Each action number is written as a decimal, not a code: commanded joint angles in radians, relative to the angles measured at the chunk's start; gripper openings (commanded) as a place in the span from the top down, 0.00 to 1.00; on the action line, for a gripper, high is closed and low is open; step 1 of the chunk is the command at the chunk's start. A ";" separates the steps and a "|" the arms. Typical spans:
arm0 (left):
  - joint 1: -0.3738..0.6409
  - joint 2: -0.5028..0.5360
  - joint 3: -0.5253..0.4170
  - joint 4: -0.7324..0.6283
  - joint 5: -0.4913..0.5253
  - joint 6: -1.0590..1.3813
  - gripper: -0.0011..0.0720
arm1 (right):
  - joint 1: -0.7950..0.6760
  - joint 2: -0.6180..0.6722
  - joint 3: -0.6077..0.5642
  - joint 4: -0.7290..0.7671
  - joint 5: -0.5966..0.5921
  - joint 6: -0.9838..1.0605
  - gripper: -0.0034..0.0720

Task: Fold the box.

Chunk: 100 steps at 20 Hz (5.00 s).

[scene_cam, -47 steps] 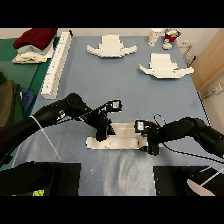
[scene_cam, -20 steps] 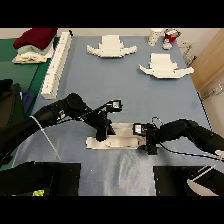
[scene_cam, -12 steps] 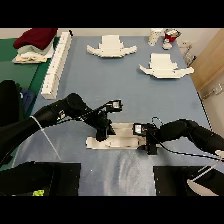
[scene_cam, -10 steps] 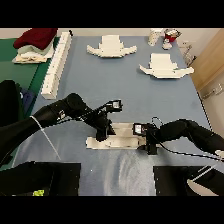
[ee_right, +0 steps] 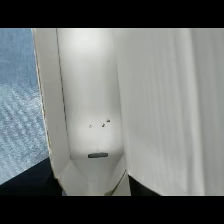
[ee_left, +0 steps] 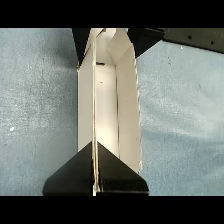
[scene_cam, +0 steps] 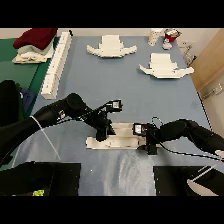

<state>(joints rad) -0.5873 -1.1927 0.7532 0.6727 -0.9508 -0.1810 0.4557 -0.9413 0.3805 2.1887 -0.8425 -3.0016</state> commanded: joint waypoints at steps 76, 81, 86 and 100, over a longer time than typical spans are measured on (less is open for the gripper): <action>-0.130 0.413 -0.026 0.280 0.002 -0.697 0.97 | 0.001 0.000 0.000 -0.004 -0.003 0.000 0.37; -0.273 0.494 -0.136 0.453 0.006 -0.652 0.96 | 0.001 0.000 0.000 -0.004 -0.003 0.000 0.37; -0.104 0.456 -0.261 0.337 0.132 -0.398 0.03 | 0.001 0.000 0.000 -0.005 -0.003 0.000 0.37; -0.048 0.229 -0.298 -0.005 0.211 0.126 0.29 | 0.000 0.000 0.000 -0.010 -0.003 0.000 0.37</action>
<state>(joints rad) -0.6319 -0.9360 0.4561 0.7502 -0.7483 -0.1417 0.4557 -0.9413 0.3805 2.1799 -0.8459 -3.0020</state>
